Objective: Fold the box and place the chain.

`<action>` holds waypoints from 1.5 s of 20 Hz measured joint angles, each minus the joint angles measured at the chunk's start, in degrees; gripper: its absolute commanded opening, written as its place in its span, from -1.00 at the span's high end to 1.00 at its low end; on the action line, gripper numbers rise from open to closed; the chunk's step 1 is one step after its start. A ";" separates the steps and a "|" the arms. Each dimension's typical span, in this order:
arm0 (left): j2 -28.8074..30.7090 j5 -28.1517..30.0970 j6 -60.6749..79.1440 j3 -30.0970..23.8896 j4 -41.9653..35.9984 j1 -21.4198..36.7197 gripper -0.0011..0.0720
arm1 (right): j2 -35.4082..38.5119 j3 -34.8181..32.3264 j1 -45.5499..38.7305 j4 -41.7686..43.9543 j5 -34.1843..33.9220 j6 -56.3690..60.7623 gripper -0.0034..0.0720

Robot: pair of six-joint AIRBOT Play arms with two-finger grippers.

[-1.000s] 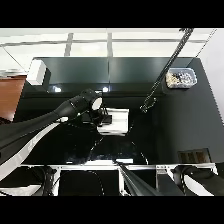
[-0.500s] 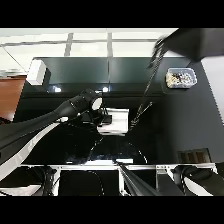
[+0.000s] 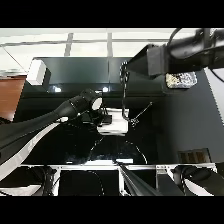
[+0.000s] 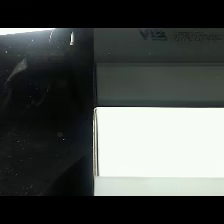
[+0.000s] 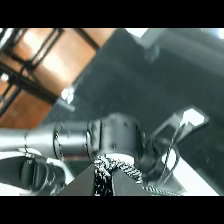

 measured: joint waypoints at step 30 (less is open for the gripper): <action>0.00 0.09 0.02 0.00 0.02 0.00 0.90 | -4.57 -36.79 1.29 2.47 -13.97 -2.89 0.84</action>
